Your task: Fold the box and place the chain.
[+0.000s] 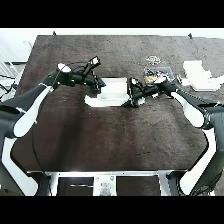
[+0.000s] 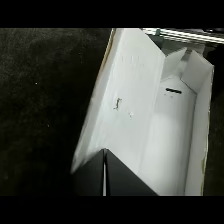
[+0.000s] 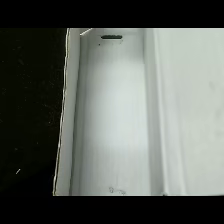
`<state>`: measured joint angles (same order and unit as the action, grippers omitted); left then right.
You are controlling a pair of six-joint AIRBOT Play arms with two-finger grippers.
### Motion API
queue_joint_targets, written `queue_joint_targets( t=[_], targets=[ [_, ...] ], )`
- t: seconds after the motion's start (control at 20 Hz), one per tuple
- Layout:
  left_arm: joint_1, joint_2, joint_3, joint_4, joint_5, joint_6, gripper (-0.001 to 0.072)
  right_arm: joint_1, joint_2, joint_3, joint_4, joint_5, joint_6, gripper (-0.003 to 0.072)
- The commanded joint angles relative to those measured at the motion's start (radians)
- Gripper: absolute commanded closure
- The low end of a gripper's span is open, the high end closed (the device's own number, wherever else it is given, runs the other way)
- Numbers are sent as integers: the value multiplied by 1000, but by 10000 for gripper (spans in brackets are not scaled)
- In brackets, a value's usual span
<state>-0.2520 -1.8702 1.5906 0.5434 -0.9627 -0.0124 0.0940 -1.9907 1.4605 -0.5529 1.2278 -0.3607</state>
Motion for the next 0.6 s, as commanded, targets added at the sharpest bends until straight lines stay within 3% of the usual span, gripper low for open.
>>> queue_joint_targets(
  t=[0.0,0.05,0.15,0.2,0.5,0.55],
  targets=[
    [0,66,5,189,-89,-80,690,0,0,0,2,0,0,118],
    [0,76,5,235,-129,-92,687,0,0,0,2,0,0,118],
    [0,78,5,285,-209,-104,250,0,0,0,2,0,0,118],
    [0,78,4,302,-221,-130,208,0,0,0,2,0,0,118],
    [-2,58,4,341,-223,-135,205,0,0,0,2,0,0,118],
    [-2,52,4,351,-223,-135,91,0,0,0,2,0,0,118]
  ],
)
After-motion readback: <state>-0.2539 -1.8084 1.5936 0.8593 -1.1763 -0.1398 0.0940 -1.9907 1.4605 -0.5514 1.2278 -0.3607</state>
